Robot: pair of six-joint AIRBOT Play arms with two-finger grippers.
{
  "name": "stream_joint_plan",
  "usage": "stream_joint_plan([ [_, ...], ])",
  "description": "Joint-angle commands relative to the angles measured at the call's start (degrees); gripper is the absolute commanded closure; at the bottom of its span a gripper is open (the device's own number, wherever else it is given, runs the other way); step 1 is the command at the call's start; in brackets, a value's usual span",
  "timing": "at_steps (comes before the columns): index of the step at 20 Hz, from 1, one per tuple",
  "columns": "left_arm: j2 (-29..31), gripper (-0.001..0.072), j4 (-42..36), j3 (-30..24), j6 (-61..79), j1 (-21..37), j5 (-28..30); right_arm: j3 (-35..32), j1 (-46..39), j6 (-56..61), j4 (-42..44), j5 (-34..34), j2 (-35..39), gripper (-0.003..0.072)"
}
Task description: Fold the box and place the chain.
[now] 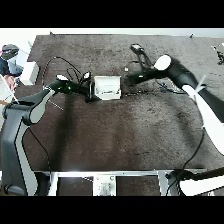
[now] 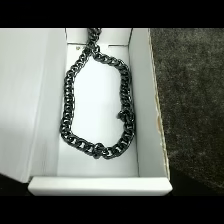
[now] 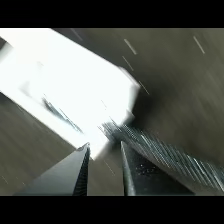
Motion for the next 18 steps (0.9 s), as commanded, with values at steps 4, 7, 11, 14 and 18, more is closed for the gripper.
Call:
stream_joint_plan([
  [4,-0.02,0.0423,0.02,0.04,0.02,-0.04,0.02,-6.78,-14.78,-3.72,-5.05,4.28,-0.24,0.0453],
  [7,-0.02,0.0424,0.00,0.04,0.02,-0.04,0.00,-6.75,-17.14,-6.60,-5.07,3.65,-2.78,0.0454],
  [11,-0.02,0.0424,0.00,0.04,0.02,-0.04,0.02,-6.73,-17.05,-7.93,-8.33,0.39,-4.48,0.0454],
  [14,-0.02,0.0423,0.02,0.04,0.00,-0.04,0.00,-6.73,-17.05,-7.93,-12.17,-0.20,-5.70,0.0454],
  [18,-0.02,0.0424,0.02,0.04,0.02,-0.04,0.00,-6.62,-16.92,-8.98,-12.31,-3.85,-6.80,0.0454],
])
